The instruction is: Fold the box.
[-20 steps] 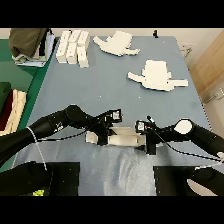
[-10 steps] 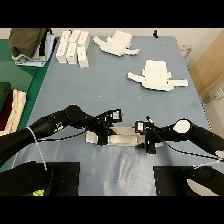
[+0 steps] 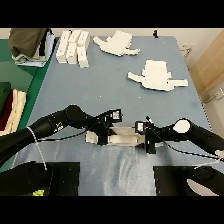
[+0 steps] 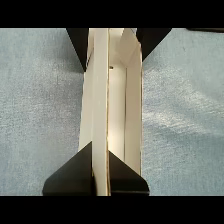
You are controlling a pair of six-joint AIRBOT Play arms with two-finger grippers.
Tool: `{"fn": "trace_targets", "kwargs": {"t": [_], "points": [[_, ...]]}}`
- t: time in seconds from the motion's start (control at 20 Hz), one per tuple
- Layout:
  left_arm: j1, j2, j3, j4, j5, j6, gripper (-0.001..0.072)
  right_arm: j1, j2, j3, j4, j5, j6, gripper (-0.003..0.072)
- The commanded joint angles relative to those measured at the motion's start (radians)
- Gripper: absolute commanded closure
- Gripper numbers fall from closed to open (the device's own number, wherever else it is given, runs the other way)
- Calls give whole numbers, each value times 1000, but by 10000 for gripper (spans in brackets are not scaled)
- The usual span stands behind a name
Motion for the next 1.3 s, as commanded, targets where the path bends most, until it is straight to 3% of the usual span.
{"fn": "trace_targets", "kwargs": {"t": [0.0, 0.25, 0.45, 1.25], "points": [[0, 0, 0, 0, 0, 0, 692, 1, -1, 1, 0, -3, 0, 177], [0, 0, 0, 0, 0, 0, 692, 1, -1, 1, 0, -2, 0, 177], [0, 1, 0, -23, 77, 3, 692, 1, -1, 1, 0, -2, 0, 177], [0, 0, 0, -52, 19, -1, 690, 1, -1, 1, 0, -2, 0, 177]]}}
